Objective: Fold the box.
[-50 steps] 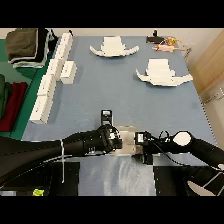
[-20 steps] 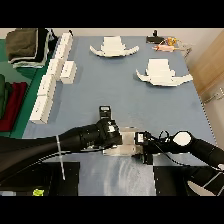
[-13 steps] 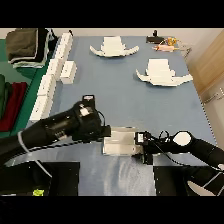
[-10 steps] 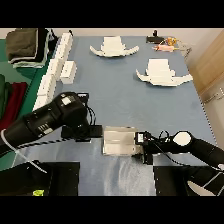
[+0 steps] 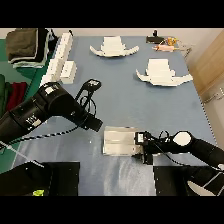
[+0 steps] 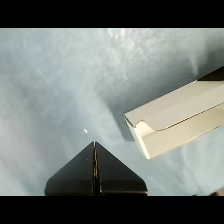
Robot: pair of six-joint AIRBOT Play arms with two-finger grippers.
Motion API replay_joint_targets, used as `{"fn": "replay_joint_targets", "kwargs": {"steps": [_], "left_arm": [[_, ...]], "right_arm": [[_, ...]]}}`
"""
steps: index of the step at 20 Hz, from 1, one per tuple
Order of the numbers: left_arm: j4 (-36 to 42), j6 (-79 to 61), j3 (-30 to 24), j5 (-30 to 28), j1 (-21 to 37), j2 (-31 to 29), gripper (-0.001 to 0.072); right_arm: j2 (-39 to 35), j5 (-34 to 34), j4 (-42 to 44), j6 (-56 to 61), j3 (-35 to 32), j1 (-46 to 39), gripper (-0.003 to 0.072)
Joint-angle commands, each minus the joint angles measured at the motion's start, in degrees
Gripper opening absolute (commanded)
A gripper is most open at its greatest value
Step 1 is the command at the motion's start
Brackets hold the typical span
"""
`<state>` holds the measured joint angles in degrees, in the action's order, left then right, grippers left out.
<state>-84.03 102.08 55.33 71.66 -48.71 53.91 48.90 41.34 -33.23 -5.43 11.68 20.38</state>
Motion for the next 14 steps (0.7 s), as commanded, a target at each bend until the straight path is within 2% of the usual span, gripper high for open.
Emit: {"fn": "replay_joint_targets", "kwargs": {"steps": [1,4,7,8,9,10,11,14], "left_arm": [[2.05,-19.06,-2.34,-5.16,2.34,-1.07,0.0015],[15.43,-41.13,-11.74,-11.61,10.16,-6.91,0.0014],[23.06,-61.7,-19.82,-16.17,15.67,-12.13,0.0018],[24.46,-68.17,-21.9,-17.53,16.87,-12.48,0.0171],[26.12,-73.18,-24.0,-19.61,17.75,-12.24,0.0648],[27.45,-75.73,-25.88,-22.49,18.16,-11.61,0.069],[28.2,-78.31,-27.61,-24.5,18.14,-10.62,0.069],[33.92,-89.2,-31.36,-24.94,17.97,-7.56,0.069]], "right_arm": [[-0.04,0.02,0.0,0.0,0.04,0.02,0.0437],[-0.04,0.0,0.0,0.0,0.04,0.02,0.0437],[-0.04,0.0,0.0,0.0,0.04,0.02,0.0437],[-0.04,0.0,0.0,0.0,0.04,0.02,0.0437],[-0.04,0.0,0.0,0.0,0.04,0.02,0.0437],[-0.04,0.0,0.0,0.0,0.04,0.02,0.0437],[-0.04,0.0,0.0,0.0,0.04,0.02,0.0437],[-0.04,0.0,0.0,0.0,0.04,0.02,0.0437]]}}
